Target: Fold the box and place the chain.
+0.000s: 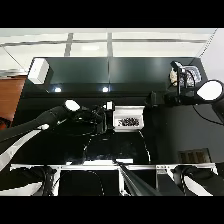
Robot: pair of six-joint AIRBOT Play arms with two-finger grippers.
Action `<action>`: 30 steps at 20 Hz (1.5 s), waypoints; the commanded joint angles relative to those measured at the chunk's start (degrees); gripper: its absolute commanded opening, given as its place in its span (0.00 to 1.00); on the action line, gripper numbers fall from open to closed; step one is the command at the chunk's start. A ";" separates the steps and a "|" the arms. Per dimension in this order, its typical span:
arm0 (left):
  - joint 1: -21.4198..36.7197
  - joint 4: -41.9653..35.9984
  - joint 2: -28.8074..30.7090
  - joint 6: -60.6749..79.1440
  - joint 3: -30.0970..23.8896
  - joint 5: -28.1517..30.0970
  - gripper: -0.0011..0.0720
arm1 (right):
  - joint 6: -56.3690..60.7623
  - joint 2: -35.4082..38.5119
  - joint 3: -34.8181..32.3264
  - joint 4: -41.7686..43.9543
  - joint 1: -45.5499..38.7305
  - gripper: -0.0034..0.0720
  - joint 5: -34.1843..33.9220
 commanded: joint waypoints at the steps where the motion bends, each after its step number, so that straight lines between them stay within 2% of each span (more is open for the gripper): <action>1: -0.04 0.13 -0.04 -0.07 0.04 0.13 0.48 | -0.04 -3.56 0.00 3.13 1.75 0.98 -13.88; 3: -0.04 0.15 -0.04 -0.07 0.04 0.13 0.48 | -4.42 -7.82 0.00 8.61 2.21 0.98 -14.62; 5: -0.04 0.13 -0.04 -0.07 0.04 0.13 0.48 | -15.63 -10.75 0.00 13.84 3.89 0.98 -11.37; 7: -0.04 0.13 -0.04 -0.07 0.04 0.13 0.48 | -31.43 -10.88 0.39 14.86 5.38 0.98 -5.68; 8: -0.04 0.13 -0.04 -0.07 0.04 0.13 0.48 | -39.69 -10.84 1.49 14.84 5.42 0.98 -0.52; 10: -0.04 0.13 -0.04 -0.07 0.04 0.13 0.48 | -51.04 -10.56 3.65 14.38 5.25 0.98 7.26; 12: -0.04 0.13 -0.04 -0.07 0.04 0.13 0.49 | -60.26 -10.36 3.89 12.55 5.31 0.98 10.84; 19: -0.04 0.13 -0.04 -0.07 0.04 0.15 0.49 | -72.98 -10.73 -1.31 12.26 5.29 0.98 8.33; 25: -0.04 0.13 -0.04 -0.07 0.04 0.15 0.49 | -75.47 -10.73 -2.14 12.31 5.31 0.98 8.68; 26: -0.04 0.13 -0.04 -0.07 0.04 0.15 0.49 | -76.02 -10.71 -2.12 12.28 5.31 0.87 9.05; 27: -0.04 0.13 -0.04 -0.07 0.04 0.15 0.49 | -76.39 -10.73 -2.12 12.28 5.31 0.83 9.27; 28: -0.04 0.13 -0.04 -0.07 0.04 0.15 0.49 | -76.41 -10.71 -2.12 12.28 5.31 0.72 9.25; 29: -0.04 0.13 -0.04 -0.07 0.04 0.15 0.49 | -76.41 -10.71 -2.12 12.28 5.29 0.52 9.33; 30: -0.04 0.13 -0.04 -0.07 0.04 0.15 0.49 | -76.39 -10.71 -2.10 12.28 5.29 0.49 9.29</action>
